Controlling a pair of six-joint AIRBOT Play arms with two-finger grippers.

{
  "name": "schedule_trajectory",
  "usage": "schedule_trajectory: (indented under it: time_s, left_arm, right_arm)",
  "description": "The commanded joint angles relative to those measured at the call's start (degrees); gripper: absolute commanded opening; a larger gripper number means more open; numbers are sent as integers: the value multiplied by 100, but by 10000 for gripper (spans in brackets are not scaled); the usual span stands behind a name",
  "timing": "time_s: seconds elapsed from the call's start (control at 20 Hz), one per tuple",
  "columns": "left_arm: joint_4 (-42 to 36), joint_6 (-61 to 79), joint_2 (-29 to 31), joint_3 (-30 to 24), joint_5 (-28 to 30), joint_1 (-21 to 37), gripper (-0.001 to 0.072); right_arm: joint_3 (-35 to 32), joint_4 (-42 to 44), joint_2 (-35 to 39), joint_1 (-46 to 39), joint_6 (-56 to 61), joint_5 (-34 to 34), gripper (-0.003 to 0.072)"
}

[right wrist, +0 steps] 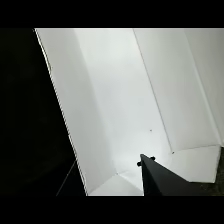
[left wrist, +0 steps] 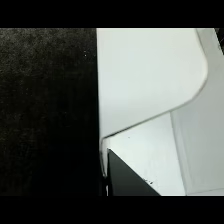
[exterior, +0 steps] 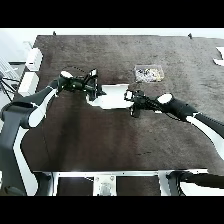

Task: Fold the box and place the chain.

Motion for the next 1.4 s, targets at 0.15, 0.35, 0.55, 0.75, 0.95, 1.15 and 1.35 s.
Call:
schedule_trajectory:
  time_s: [0.15,0.35,0.55,0.75,0.95,1.15,1.35]
  left_arm:
    - [-2,2,0,-2,-7,2,23]
    - [-2,2,0,-2,-7,2,22]
    - [-2,2,0,-2,-7,2,22]
    - [-2,0,0,-2,-9,2,22]
    - [-2,2,0,-2,-7,4,22]
    - [-4,2,0,-2,-7,2,22]
    - [-4,2,0,-2,-7,2,22]
  right_arm:
    - [282,116,11,-57,-153,-85,471]
    - [472,317,-297,-247,-214,76,473]
    - [555,911,-452,-450,-802,195,530]
    - [575,1123,-461,-476,-1255,240,543]
    - [881,1235,-741,-778,-1215,872,575]
    - [1281,1248,-1051,-1034,-1152,1659,575]
    - [1626,1222,-1384,-1200,-1152,2140,575]
